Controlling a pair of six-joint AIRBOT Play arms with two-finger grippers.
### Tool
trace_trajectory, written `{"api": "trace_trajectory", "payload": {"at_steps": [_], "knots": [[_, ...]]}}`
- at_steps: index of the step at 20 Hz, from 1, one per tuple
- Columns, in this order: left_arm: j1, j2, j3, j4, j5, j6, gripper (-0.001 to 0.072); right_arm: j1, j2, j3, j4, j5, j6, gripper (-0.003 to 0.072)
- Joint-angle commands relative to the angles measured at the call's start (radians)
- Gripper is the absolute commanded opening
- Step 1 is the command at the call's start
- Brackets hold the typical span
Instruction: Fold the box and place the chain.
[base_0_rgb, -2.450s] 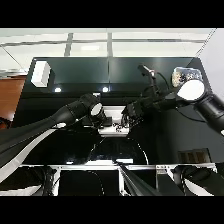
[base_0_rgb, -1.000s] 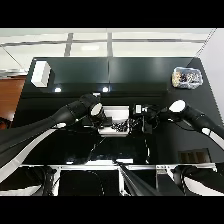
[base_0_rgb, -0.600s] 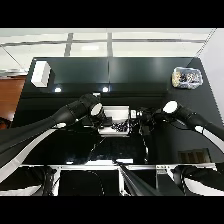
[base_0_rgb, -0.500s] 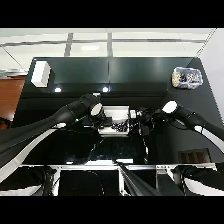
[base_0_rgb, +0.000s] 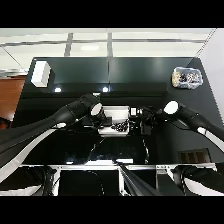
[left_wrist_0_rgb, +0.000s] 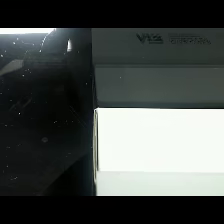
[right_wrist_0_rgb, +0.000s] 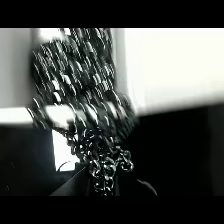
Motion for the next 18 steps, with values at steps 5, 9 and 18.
{"api": "trace_trajectory", "payload": {"at_steps": [5, 9, 18], "knots": [[0.001, 0.0, 0.0, 0.0, 0.0, 0.002, 0.0028, -0.021, 0.334, 0.028, -0.11, 0.129, 0.544, 0.0012], [0.001, 0.0, 0.0, 0.0, 0.0, 0.002, 0.0029, -0.02, 0.423, 0.132, 0.072, 0.237, 0.69, 0.0012], [0.001, 0.0, 0.0, 0.0, 0.003, 0.002, 0.0029, 0.044, 0.219, 0.13, 0.274, 0.178, 0.728, 0.0239]]}}
